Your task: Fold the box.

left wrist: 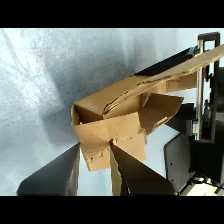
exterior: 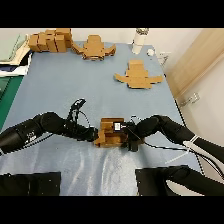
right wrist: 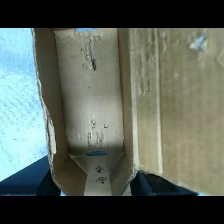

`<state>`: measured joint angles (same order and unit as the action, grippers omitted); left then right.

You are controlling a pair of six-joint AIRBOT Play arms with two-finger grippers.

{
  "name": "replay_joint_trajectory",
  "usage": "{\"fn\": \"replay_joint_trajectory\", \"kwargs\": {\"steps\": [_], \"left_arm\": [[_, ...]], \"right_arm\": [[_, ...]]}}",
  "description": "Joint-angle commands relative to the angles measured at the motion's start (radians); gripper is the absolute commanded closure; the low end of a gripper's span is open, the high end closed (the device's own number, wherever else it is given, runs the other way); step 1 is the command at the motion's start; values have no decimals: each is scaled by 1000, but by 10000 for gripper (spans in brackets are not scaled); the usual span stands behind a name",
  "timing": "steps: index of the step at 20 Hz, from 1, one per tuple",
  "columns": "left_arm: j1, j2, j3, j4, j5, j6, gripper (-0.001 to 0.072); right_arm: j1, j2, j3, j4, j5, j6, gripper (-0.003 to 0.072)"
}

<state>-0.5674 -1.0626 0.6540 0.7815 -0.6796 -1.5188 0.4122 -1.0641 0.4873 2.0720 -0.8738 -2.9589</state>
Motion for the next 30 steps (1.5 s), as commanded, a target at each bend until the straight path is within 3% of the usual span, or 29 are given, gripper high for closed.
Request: {"fn": "replay_joint_trajectory", "kwargs": {"steps": [1, 2, 3, 4, 9, 14, 21, 27, 30], "left_arm": [[6, -11, 4, -11, -20, 3, 404], [6, -15, 4, -29, -20, 17, 378], [6, -16, 4, -47, -21, 32, 239], [6, -17, 4, -63, -21, 41, 219], [6, -18, 4, -79, -45, 41, 219], [6, -21, 3, -79, 11, 31, 219], [-26, -79, 40, -77, -9, -31, 219], [-113, -99, 112, 286, -45, -429, 219], [-156, -113, 156, 365, -56, -522, 219]], "right_arm": [[1, -1, 0, 0, 0, 0, 207], [1, -1, 0, 0, 0, 0, 207], [1, -1, 0, 0, 0, 0, 207], [1, -1, 0, 0, 0, 0, 207], [1, -1, 0, 0, 0, 0, 207], [1, -1, 0, 0, 0, 0, 207], [1, -1, 0, 0, 0, 0, 208], [1, -1, 1, 0, 0, 0, 207], [1, -1, 1, 0, 0, 0, 207]]}}
